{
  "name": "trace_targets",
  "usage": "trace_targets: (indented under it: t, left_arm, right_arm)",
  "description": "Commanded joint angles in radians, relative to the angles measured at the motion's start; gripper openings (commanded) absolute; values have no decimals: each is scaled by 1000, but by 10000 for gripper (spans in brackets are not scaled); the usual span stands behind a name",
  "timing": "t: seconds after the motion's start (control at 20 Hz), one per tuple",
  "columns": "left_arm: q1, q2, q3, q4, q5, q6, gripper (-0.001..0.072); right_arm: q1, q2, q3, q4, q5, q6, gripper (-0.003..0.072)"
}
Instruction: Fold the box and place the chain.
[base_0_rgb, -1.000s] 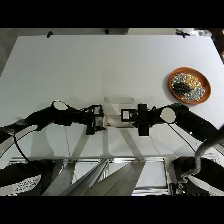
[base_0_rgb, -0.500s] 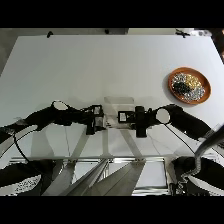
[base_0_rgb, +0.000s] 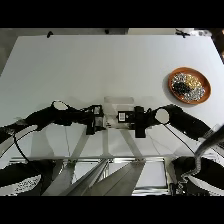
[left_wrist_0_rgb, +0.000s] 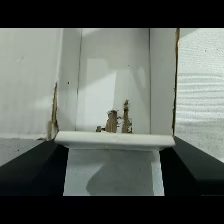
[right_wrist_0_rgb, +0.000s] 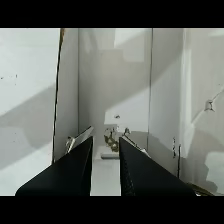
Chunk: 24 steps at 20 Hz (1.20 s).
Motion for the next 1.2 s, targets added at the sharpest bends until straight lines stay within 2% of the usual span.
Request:
trace_targets:
  t: [0.0,0.35,0.45,0.8,0.85,0.95,1.0,1.15]
  left_arm:
    - [0,0,0,0,0,0,270]
    - [0,0,0,0,0,0,270]
    - [0,0,0,0,0,0,270]
    - [0,0,0,0,0,0,270]
    - [0,0,0,0,0,0,270]
    - [0,0,0,0,0,0,270]
    - [0,0,0,0,0,0,270]
    - [0,0,0,0,0,0,270]
  right_arm:
    - [1,0,0,16,2,0,162]
    - [1,0,0,23,2,-1,182]
    - [1,0,0,23,2,-1,275]
    - [1,0,0,23,2,0,274]
    - [1,0,0,23,1,0,239]
    - [1,0,0,23,1,0,53]
    - [1,0,0,23,-1,0,29]
    - [1,10,0,21,4,4,29]
